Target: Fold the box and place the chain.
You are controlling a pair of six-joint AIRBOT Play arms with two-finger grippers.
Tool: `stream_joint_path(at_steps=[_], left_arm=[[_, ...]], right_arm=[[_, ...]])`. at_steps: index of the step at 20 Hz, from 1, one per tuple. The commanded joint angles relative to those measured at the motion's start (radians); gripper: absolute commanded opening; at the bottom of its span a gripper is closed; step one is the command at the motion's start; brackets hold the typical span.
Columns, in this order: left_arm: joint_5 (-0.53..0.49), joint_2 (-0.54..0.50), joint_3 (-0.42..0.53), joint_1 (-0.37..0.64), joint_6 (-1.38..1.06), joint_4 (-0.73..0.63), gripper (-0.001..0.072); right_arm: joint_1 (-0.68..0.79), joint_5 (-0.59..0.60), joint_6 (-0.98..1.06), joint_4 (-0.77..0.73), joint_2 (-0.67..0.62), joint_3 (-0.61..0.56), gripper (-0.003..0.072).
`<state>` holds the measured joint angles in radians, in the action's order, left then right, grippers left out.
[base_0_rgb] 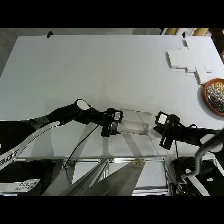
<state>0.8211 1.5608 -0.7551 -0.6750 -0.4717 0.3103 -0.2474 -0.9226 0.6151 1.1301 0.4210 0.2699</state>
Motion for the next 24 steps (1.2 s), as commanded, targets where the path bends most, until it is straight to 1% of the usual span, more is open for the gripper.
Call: stream_joint_path(at_steps=[1, 3, 4, 6, 8, 11, 14, 16, 19, 22, 24], left_arm=[[-0.002, 0.000, -0.001, 0.000, 0.000, 0.000, 0.0134], [-0.001, 0.000, -0.001, 0.000, 0.000, 0.000, 0.0134], [-0.002, 0.000, -0.001, 0.000, 0.000, 0.000, 0.0134], [-0.002, 0.000, -0.001, 0.000, 0.000, 0.000, 0.0134], [-0.002, 0.000, -0.001, 0.000, 0.000, 0.000, 0.0134], [-0.002, 0.000, -0.001, 0.000, 0.000, 0.000, 0.0134], [-0.002, 0.000, -0.001, 0.000, 0.000, 0.000, 0.0134], [-0.002, 0.000, -0.001, 0.000, 0.000, 0.000, 0.0134], [-0.002, 0.000, -0.001, 0.000, 0.000, 0.000, 0.0134], [-0.002, 0.000, -0.001, 0.000, 0.000, 0.000, 0.0134], [-0.002, 0.000, -0.001, 0.000, 0.000, 0.000, 0.0134]], right_arm=[[0.000, 0.140, 0.376, 0.045, -0.082, 0.000, 0.0023], [0.000, 0.239, 0.591, 0.092, -0.060, 0.000, 0.0023], [0.000, 0.250, 0.657, 0.127, -0.037, 0.000, 0.0023], [0.006, 0.230, 0.792, 0.192, 0.040, 0.000, 0.0023], [0.057, 0.213, 0.881, 0.179, 0.137, 0.001, 0.0023], [0.165, 0.193, 0.884, 0.109, 0.238, 0.002, 0.0023], [0.239, 0.114, 0.876, 0.094, 0.278, 0.002, 0.0023], [0.248, 0.042, 0.863, 0.076, 0.289, 0.002, 0.0023], [0.248, -0.034, 0.781, 0.008, 0.289, 0.002, 0.0023], [0.248, -0.031, 0.763, -0.085, 0.290, -0.007, 0.0023], [0.248, -0.031, 0.740, -0.115, 0.301, -0.011, 0.0023]])
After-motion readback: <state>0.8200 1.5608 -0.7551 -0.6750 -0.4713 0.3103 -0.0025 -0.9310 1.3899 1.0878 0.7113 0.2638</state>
